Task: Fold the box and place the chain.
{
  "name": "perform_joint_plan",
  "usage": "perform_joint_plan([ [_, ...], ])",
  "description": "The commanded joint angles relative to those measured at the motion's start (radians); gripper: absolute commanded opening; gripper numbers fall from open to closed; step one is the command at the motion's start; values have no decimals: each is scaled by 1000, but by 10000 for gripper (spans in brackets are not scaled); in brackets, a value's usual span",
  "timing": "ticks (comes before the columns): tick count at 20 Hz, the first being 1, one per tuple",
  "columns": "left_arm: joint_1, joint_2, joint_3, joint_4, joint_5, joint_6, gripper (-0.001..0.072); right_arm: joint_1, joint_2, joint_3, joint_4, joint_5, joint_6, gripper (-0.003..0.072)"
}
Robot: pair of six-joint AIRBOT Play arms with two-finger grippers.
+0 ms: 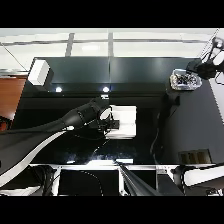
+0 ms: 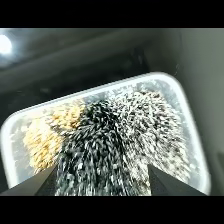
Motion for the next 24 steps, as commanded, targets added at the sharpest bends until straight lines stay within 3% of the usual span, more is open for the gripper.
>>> perform_joint_plan([
  [1,1,0,0,0,0,0,23,0,-136,67,49,-25,38,608],
  [4,1,0,0,0,0,0,23,0,-188,117,116,-9,38,606],
  [6,1,0,0,0,0,0,23,0,-195,124,114,9,38,423],
  [14,1,0,0,0,0,0,23,0,-194,133,111,137,38,421],
  [15,1,0,0,0,0,0,23,0,-193,133,111,144,38,281],
  [17,1,0,0,0,0,0,23,0,-185,137,111,149,37,73],
  [18,1,0,0,0,0,0,23,0,-178,145,111,155,35,18],
  [24,1,0,0,0,0,0,23,0,-80,167,29,166,-7,16],
])
